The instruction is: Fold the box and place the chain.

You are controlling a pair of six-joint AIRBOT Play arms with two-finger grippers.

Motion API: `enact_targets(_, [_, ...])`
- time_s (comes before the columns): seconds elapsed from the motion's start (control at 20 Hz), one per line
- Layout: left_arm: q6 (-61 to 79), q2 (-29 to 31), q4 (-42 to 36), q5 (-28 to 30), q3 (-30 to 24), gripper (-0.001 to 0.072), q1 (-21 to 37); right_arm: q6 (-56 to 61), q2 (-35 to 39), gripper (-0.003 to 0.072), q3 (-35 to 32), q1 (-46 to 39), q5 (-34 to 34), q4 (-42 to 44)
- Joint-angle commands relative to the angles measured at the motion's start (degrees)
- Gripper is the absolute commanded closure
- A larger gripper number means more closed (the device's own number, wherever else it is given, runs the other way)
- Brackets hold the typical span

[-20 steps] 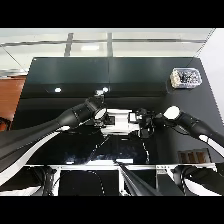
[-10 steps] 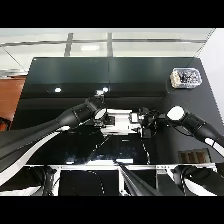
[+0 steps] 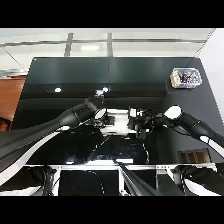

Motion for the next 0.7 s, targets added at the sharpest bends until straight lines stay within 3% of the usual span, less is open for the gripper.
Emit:
enact_targets(0.0, [0.0, 0.0, -0.1, 0.3, 0.0, 0.0681, 0.0, 0.5, -2.2, 0.0551, 0.0, 0.1, -1.7, 4.7])
enact_targets(0.4, [0.0, 0.0, -0.1, 0.1, 0.0, 0.0681, 0.0, 3.1, -2.2, 0.0556, 0.0, 0.1, -2.0, 4.7])
enact_targets(0.5, [0.0, 0.0, -0.1, 0.1, 0.0, 0.068, 0.0, 3.7, -2.2, 0.0262, 0.0, 0.1, -1.9, 4.7])
enact_targets(0.55, [0.0, 0.0, -0.1, 0.1, 0.0, 0.068, 0.0, 5.1, -2.2, 0.0262, 0.0, 0.1, -1.9, 4.1])
enact_targets(0.6, [0.0, 0.0, -0.1, 0.1, 0.0, 0.068, 0.0, 7.3, -2.2, 0.031, 0.0, 0.1, -1.9, 3.0])
enact_targets(0.65, [0.0, 0.0, -0.1, 0.1, 0.0, 0.068, 0.0, 11.0, -2.2, 0.0491, 0.0, 0.1, -2.0, 1.3])
